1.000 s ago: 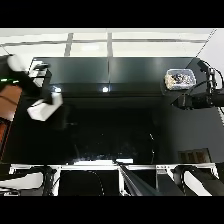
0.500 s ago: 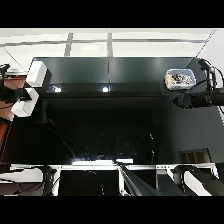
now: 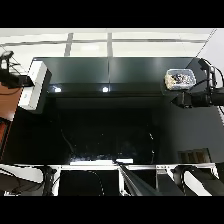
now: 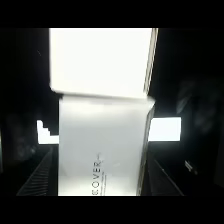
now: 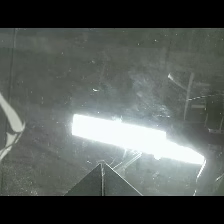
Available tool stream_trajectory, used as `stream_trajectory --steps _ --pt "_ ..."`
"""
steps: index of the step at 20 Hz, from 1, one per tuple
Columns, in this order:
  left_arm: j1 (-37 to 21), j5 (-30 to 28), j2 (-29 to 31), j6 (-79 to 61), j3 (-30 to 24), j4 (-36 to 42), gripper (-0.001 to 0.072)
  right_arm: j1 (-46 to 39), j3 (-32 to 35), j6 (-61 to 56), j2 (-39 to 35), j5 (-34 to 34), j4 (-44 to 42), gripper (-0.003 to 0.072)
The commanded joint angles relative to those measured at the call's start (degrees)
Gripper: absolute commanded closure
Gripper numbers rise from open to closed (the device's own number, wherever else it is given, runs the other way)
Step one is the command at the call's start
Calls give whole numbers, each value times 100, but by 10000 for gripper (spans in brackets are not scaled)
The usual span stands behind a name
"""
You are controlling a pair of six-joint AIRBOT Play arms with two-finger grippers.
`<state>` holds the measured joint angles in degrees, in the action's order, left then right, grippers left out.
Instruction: Fold the box and place the chain.
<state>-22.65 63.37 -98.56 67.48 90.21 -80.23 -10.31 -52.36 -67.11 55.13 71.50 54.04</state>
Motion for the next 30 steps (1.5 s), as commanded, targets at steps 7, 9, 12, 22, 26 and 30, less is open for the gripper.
stream_trajectory --steps 7,9,12,22,26,30 --pt "479 1440 1209 1403 323 798 687 0 0 4 -2 -382 0 671" --pt "835 1054 1974 1084 -573 850 687 0 0 4 -2 -382 2 671" --pt "1366 203 3185 964 -2135 848 687 0 0 4 -2 -382 2 671" --pt "1663 -588 4426 966 -4264 894 687 0 0 4 -2 -382 0 671" --pt "1661 -645 4426 966 -4264 890 687 0 0 4 -2 -382 2 671" --pt "1661 -643 4426 966 -4264 892 687 0 0 4 -2 -382 2 671"
